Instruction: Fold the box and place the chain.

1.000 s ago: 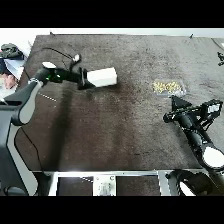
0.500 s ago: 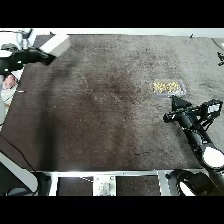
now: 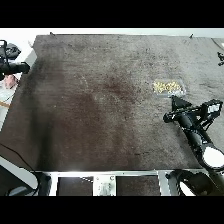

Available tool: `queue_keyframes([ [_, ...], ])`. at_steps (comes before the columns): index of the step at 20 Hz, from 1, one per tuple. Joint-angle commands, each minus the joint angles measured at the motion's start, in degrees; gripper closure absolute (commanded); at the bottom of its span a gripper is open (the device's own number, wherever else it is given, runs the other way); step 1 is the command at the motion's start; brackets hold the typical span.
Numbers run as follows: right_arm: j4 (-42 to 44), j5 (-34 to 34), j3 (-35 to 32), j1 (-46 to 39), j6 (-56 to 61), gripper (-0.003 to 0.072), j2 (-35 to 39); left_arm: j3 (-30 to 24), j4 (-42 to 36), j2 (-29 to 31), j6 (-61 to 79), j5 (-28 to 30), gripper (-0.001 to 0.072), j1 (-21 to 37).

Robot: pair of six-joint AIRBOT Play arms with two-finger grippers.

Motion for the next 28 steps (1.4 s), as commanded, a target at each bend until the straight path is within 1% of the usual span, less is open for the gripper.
queue_keyframes([
  [1,0.0,0.0,0.0,0.0,0.0,0.0703,0.0,-3.7,1.4,0.0,-1.7,7.6,0.0701,0.5],
  [3,0.0,0.0,0.0,0.0,0.0,0.0703,0.0,-4.4,1.0,-0.7,-1.7,8.0,0.0699,0.5],
  [6,0.0,0.0,0.0,0.0,0.0,0.0703,0.1,-4.4,0.5,-3.0,1.7,4.7,0.0699,0.5],
  [8,0.0,0.0,0.0,0.0,0.0,0.0703,0.0,-4.4,-1.8,-4.0,6.2,2.6,0.0699,0.5],
  [13,0.0,0.0,0.0,0.0,0.0,0.0703,0.1,-4.4,-2.0,-5.5,6.3,2.8,0.0699,0.5],
  [15,0.0,0.0,0.0,0.0,0.0,0.0703,0.0,-4.5,-1.9,-5.5,6.3,4.6,0.0697,0.5],
  [16,0.0,0.0,0.0,0.0,0.0,0.0703,0.0,-4.4,-1.9,-5.4,6.3,5.6,0.0585,0.5],
  [17,0.0,0.0,0.0,0.0,0.0,0.0703,0.0,-4.4,-1.9,-5.2,6.2,6.3,0.0178,0.5],
  [18,0.0,0.0,0.0,0.0,0.0,0.0703,0.1,-4.4,-2.0,-4.9,5.9,6.9,0.0002,0.5],
  [19,0.0,0.0,0.0,0.0,0.0,0.0703,0.0,-4.4,-1.9,-4.4,5.9,6.8,0.0050,0.5],
  [22,0.0,0.0,0.0,0.0,0.0,0.0703,0.0,-4.4,-1.9,-2.9,5.8,5.9,0.0050,0.5],
  [26,0.0,0.0,0.0,0.0,0.0,0.0703,0.0,-4.3,-2.0,0.5,5.1,2.1,0.0050,0.5],
  [28,0.0,0.0,0.0,0.0,0.0,0.0703,0.0,-4.3,-1.9,2.5,4.0,2.1,0.0050,0.5],
])
